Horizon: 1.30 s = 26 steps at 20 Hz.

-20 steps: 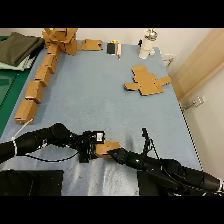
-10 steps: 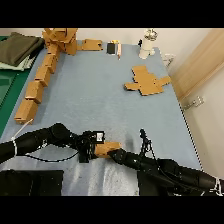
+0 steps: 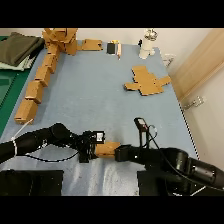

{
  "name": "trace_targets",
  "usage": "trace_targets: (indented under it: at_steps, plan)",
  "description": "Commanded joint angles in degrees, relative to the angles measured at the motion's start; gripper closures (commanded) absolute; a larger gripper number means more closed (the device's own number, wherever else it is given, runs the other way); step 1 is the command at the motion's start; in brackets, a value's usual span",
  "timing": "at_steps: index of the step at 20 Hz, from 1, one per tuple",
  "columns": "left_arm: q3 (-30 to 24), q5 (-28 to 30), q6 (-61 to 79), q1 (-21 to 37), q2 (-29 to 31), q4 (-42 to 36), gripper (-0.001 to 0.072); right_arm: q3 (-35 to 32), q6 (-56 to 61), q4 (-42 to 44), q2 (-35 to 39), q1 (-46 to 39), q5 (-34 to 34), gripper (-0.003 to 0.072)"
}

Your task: Fold the box.

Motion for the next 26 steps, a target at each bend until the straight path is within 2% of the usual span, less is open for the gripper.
trace_targets:
  at_steps: [1,6,14,19,26]
  plan:
    - [0.07,0.00,0.00,0.02,0.04,0.02,0.0313,8.09,0.94,-18.27,-0.50,-2.95,-25.66,0.0685]
    - [0.07,0.00,0.00,0.02,0.04,0.02,0.0313,10.29,0.72,-14.16,-4.37,-10.95,-24.22,0.0684]
    - [0.07,0.00,0.00,0.02,0.04,-0.04,0.0314,10.29,2.19,-13.29,-8.57,-11.02,-19.61,0.0684]
    - [0.24,0.44,-2.49,0.02,0.07,-0.09,0.0315,10.29,4.13,-13.35,-9.88,-11.02,-19.37,0.0684]
    - [2.43,1.11,-13.70,1.66,2.78,0.48,0.0315,10.29,10.29,-21.49,-10.32,-11.04,-19.45,0.0684]
